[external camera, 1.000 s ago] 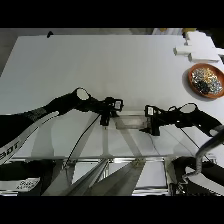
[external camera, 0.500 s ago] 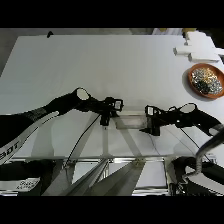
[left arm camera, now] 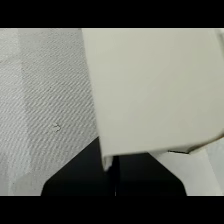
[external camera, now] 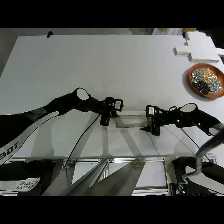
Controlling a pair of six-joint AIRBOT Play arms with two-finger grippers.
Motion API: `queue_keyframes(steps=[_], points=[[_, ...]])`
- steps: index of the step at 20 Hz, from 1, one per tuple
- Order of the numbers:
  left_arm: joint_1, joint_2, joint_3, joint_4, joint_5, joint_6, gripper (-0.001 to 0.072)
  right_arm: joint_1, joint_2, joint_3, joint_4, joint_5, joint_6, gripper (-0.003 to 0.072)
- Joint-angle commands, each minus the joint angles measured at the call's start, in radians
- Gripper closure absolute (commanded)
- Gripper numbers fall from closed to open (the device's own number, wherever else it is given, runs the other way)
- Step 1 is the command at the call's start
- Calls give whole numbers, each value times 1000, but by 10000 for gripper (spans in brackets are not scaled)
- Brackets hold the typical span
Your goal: Fold the box and place the chain.
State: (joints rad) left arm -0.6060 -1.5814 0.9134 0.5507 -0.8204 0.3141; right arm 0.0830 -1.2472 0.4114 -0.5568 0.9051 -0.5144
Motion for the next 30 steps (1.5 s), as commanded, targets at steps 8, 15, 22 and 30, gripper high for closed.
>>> queue_keyframes(steps=[8,15,22,30], points=[[0,0,0,0,0,0,699,16,-11,0,-35,-2,-6,370],[0,0,0,0,0,0,699,16,-11,0,-90,-3,-7,369],[0,0,0,0,0,0,699,16,-11,0,-90,-3,-7,369],[2,2,0,-61,-21,-4,693,16,-11,0,-90,-3,-7,369]])
